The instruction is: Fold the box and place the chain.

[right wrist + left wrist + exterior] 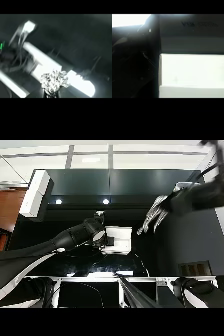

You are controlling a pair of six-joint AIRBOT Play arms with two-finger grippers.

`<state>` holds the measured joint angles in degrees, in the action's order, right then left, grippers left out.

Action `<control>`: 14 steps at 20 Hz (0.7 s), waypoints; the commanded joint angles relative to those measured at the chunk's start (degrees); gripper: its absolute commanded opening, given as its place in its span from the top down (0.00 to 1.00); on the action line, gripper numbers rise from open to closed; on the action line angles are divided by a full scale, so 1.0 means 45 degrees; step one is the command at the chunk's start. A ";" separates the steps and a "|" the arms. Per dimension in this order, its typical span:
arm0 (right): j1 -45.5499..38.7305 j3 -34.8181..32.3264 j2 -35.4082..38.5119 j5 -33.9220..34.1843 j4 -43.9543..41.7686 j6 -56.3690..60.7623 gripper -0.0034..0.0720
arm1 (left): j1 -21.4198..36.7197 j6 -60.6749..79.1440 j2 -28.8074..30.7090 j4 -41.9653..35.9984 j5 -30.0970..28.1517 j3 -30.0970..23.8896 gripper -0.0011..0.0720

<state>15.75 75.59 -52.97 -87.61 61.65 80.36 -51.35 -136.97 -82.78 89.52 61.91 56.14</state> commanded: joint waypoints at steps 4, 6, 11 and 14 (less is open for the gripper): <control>0.1923 -0.2555 0.0068 0.0782 -0.1438 -0.0097 0.90 | -0.0005 0.0010 0.0005 0.0010 -0.0073 -0.0005 0.95; 0.2229 -0.3045 0.0044 0.1554 -0.1933 -0.0102 0.90 | -0.0005 0.0010 0.0005 0.0010 -0.0073 -0.0005 0.95; 0.3225 -0.3128 -0.0617 0.2652 -0.2064 -0.0112 0.90 | -0.0005 0.0005 0.0005 0.0010 -0.0102 -0.0005 0.95; 0.3784 -0.3128 -0.1117 0.3439 -0.1292 -0.0073 0.90 | -0.0005 0.0010 0.0005 0.0005 -0.0398 -0.0005 0.95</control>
<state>30.46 61.80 -56.21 -75.90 53.58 79.88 -51.35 -136.97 -82.78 89.54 61.34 56.14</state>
